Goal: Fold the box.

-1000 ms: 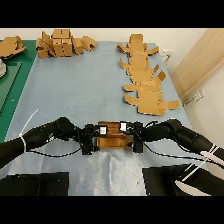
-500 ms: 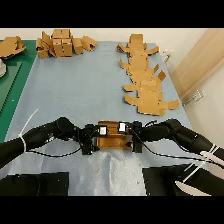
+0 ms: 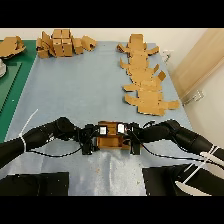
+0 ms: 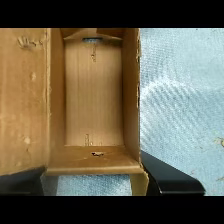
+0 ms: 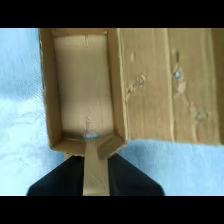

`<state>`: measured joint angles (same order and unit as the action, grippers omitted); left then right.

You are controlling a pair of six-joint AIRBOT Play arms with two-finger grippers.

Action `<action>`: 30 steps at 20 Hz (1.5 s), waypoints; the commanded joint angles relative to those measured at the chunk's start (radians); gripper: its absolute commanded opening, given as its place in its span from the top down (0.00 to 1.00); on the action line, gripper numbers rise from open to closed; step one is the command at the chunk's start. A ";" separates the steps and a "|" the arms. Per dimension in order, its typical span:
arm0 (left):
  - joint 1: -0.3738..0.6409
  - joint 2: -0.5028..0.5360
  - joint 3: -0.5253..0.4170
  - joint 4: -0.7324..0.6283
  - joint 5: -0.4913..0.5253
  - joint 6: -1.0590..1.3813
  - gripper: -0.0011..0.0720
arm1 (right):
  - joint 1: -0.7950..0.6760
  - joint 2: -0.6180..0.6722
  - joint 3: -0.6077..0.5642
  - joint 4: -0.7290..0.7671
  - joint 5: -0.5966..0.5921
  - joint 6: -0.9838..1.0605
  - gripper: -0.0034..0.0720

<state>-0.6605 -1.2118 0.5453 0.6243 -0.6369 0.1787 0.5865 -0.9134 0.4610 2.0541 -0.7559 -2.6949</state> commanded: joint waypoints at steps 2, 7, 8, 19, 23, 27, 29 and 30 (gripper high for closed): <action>0.000 0.000 0.001 0.000 0.000 0.000 0.28 | 0.002 0.000 0.001 0.082 0.018 -0.029 0.81; 0.000 0.000 0.001 0.000 0.000 0.000 0.28 | 0.018 -0.004 0.001 0.108 0.029 -0.040 0.83; 0.000 0.000 0.001 0.000 0.000 0.000 0.28 | 0.030 -0.004 0.001 0.108 0.039 -0.040 0.81; 0.000 0.000 0.001 0.000 0.000 0.000 0.28 | 0.083 -0.037 0.000 0.103 0.074 -0.039 0.33; 0.000 0.000 0.001 0.000 0.000 0.000 0.28 | 0.082 -0.023 0.000 0.020 0.042 0.065 0.36; 0.000 0.000 0.001 0.000 0.000 0.000 0.28 | 0.082 0.107 0.000 -0.159 -0.175 0.482 0.96; 0.000 0.000 0.001 0.000 0.000 0.000 0.28 | 0.079 0.201 0.000 -0.237 -0.281 0.787 0.95; 0.000 0.000 0.001 0.000 0.001 0.000 0.28 | 0.068 0.251 0.000 -0.293 -0.311 0.989 0.95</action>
